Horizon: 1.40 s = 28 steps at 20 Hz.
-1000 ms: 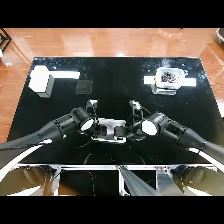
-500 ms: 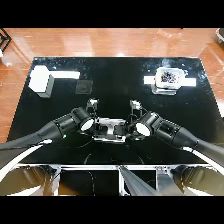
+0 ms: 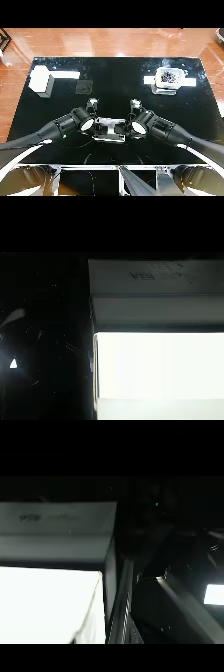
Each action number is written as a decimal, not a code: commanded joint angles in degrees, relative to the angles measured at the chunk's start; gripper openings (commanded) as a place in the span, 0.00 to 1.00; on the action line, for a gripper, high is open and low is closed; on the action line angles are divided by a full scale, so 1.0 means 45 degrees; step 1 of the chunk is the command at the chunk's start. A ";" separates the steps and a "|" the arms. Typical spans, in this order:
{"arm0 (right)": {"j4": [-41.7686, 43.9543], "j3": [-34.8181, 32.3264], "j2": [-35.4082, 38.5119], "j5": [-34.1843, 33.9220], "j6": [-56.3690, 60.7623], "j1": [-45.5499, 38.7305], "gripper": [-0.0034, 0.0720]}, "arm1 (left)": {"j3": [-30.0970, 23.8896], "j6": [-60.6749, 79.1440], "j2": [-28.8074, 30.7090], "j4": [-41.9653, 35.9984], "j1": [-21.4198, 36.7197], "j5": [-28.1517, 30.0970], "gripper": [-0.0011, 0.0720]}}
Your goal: Fold the box and place the chain.
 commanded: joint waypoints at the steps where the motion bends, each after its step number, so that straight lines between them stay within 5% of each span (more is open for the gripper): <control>1: -0.0500 0.0457 -0.0447 0.0612 0.0049 0.0015 0.53 | 0.0005 0.0005 0.0000 0.0000 0.0005 -0.0049 0.05; 17: -0.0481 0.0457 -0.0884 0.0068 -0.0918 0.0044 0.48 | 0.0000 0.0000 0.0000 -0.0005 0.0005 0.0097 0.05; 18: -0.0432 0.0457 -0.0884 0.0078 -0.0918 0.0044 0.39 | 0.0000 0.0000 0.0000 -0.0010 0.0000 0.0097 0.05; 20: -0.0185 0.0457 -0.0884 0.0068 -0.0913 0.0039 0.36 | 0.0000 0.0000 0.0000 -0.0010 0.0000 0.0097 0.05; 23: -0.0146 0.0457 -0.0884 0.0068 -0.0913 0.0044 0.08 | 0.0000 0.0000 0.0000 -0.0010 0.0000 0.0097 0.05; 28: -0.0155 0.0457 -0.0884 0.0073 -0.0918 0.0044 0.08 | 0.0005 0.0000 0.0000 -0.0010 0.0000 0.0097 0.05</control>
